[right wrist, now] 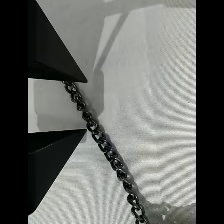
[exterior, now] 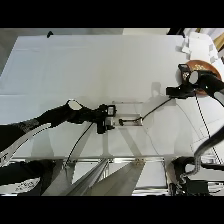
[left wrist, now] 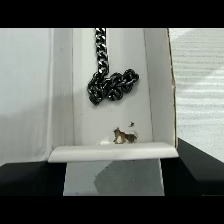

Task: Fold the box and place the chain.

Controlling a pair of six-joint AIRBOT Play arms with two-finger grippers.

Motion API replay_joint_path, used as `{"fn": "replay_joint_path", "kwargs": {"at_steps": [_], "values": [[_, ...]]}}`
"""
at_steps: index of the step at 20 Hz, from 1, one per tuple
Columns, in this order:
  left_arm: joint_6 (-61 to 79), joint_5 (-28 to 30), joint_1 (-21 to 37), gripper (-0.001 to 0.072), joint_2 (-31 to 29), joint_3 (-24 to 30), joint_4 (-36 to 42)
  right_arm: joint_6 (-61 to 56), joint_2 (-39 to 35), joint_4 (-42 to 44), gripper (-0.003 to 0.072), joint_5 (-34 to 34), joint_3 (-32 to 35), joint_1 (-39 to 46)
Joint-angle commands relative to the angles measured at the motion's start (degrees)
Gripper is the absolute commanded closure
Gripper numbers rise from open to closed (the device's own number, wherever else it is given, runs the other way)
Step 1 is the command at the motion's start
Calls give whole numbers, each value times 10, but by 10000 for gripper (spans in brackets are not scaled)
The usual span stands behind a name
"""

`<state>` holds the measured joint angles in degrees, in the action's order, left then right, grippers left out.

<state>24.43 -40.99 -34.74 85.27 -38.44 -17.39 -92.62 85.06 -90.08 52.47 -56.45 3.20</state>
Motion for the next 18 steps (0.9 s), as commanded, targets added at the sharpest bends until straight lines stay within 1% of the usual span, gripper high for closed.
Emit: {"fn": "replay_joint_path", "kwargs": {"at_steps": [1, 2, 3, 5, 6, 7, 8, 10, 12, 15, 18], "values": [[0, 0, 0, 439, -1, 0, 0, -4, 5, -1, 395, 9, 0, 0], [0, 0, 0, 439, 0, 0, 0, -4, 8, -1, 399, 9, 0, 0], [0, 0, 0, 439, 0, 0, 0, -4, 10, -1, 422, 9, 0, 0], [0, 0, 0, 439, -1, 0, 0, -4, 11, -1, 537, 9, 0, 0], [0, 0, 0, 439, 0, 0, 0, -4, 11, -1, 541, 9, 0, 0], [0, 0, 0, 439, 0, 0, 0, -4, 11, -1, 591, 9, 0, 0], [0, 0, 0, 439, 0, 0, 0, -3, 11, -1, 673, 10, 0, 0], [0, 0, 0, 439, 0, 0, 0, 15, 9, -1, 673, 23, 0, 0], [0, 0, 0, 439, 0, 0, 0, 33, -9, -1, 673, 41, 0, 0], [0, 0, 0, 439, 0, 0, 0, 54, -74, 2, 673, 53, 0, 0], [0, 0, 0, 439, 0, 0, 0, 98, -165, 33, 673, 83, 0, -1]]}}
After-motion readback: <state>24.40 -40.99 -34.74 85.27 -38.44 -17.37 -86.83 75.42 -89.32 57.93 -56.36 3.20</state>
